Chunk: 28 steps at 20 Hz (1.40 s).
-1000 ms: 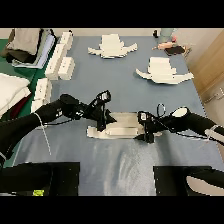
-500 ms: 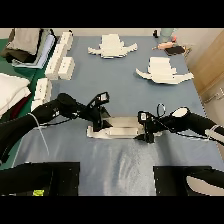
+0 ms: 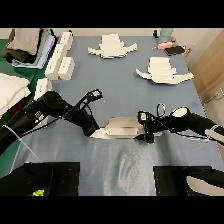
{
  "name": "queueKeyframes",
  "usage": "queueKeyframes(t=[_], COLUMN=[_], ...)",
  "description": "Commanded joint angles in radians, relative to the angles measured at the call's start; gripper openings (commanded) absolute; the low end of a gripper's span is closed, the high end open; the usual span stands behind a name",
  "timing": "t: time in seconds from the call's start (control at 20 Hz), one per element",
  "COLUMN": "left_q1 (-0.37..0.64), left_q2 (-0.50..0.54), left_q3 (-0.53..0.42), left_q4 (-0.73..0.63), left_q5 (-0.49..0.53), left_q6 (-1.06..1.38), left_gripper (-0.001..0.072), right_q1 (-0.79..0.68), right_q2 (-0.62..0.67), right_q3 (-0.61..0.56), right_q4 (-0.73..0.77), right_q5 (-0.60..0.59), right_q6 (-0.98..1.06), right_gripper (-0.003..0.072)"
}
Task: Fold the box.
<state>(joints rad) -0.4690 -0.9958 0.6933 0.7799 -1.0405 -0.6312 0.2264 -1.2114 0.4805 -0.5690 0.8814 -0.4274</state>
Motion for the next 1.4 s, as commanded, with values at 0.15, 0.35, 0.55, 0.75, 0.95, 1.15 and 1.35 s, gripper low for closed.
queueKeyframes(t=[0.15, 0.35, 0.55, 0.75, 0.95, 1.15, 1.35], left_q1=[-0.185, -0.167, -0.138, -0.14, -0.14, -0.14, -0.14], left_q2=[-0.045, -0.167, -0.239, -0.313, -0.379, -0.42, -0.429], left_q3=[0.021, 0.095, 0.108, 0.108, 0.108, 0.108, 0.111], left_q4=[-0.308, -0.454, -0.489, -0.487, -0.464, -0.431, -0.428], left_q5=[0.29, 0.417, 0.445, 0.394, 0.351, 0.289, 0.282], left_q6=[-0.286, -0.303, -0.394, -0.461, -0.499, -0.537, -0.521], left_gripper=[0.0015, 0.0016, 0.0016, 0.0015, 0.0015, 0.0016, 0.0015], right_q1=[0.0, 0.0, 0.0, 0.0, 0.0, 0.0, 0.0], right_q2=[-0.001, -0.001, -0.001, -0.001, -0.001, -0.001, -0.001], right_q3=[0.0, 0.0, 0.0, 0.0, 0.0, 0.0, 0.0], right_q4=[0.0, 0.0, 0.0, 0.0, 0.0, 0.0, 0.0], right_q5=[0.0, 0.0, 0.0, 0.0, 0.0, 0.0, 0.0], right_q6=[0.0, 0.0, 0.0, 0.0, 0.0, 0.0, 0.0], right_gripper=[0.0599, 0.0599, 0.0599, 0.06, 0.06, 0.0599, 0.0599])
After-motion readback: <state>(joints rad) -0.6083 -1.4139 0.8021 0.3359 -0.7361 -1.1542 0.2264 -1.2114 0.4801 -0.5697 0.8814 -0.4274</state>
